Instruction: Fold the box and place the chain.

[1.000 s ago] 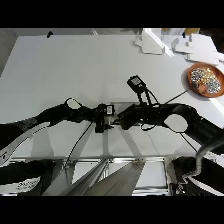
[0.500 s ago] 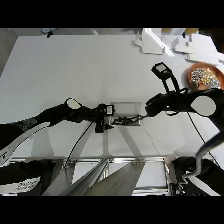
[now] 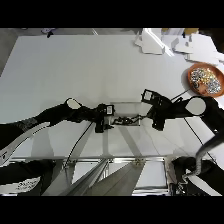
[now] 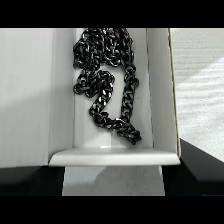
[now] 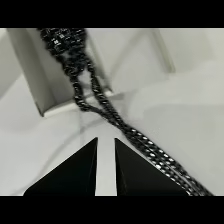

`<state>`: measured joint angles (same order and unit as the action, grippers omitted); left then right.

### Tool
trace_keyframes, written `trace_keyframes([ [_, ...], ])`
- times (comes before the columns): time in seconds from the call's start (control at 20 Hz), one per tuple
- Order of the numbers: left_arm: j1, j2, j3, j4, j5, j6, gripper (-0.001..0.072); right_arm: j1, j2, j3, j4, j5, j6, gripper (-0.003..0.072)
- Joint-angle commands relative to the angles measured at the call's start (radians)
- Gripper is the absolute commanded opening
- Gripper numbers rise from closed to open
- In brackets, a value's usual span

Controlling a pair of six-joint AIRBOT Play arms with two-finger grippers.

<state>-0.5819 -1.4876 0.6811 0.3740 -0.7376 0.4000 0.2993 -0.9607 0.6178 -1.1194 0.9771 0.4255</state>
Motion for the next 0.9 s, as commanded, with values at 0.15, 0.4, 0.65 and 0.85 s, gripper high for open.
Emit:
trace_keyframes([
  [0.15,0.001,0.000,0.000,0.000,0.000,0.000,0.0208,-0.004,-0.156,-0.026,0.048,-0.069,-0.163,0.0141],
  [0.4,0.001,0.000,0.000,0.000,0.000,0.000,0.0208,-0.004,-0.185,-0.026,0.058,-0.133,-0.202,0.0139],
  [0.65,0.001,0.000,0.000,0.000,0.000,0.000,0.0208,-0.004,-0.227,-0.026,0.077,-0.141,-0.230,0.0130],
  [0.85,0.001,0.000,0.000,0.000,0.000,0.000,0.0208,-0.004,-0.227,-0.026,0.076,-0.154,-0.229,0.0087],
])
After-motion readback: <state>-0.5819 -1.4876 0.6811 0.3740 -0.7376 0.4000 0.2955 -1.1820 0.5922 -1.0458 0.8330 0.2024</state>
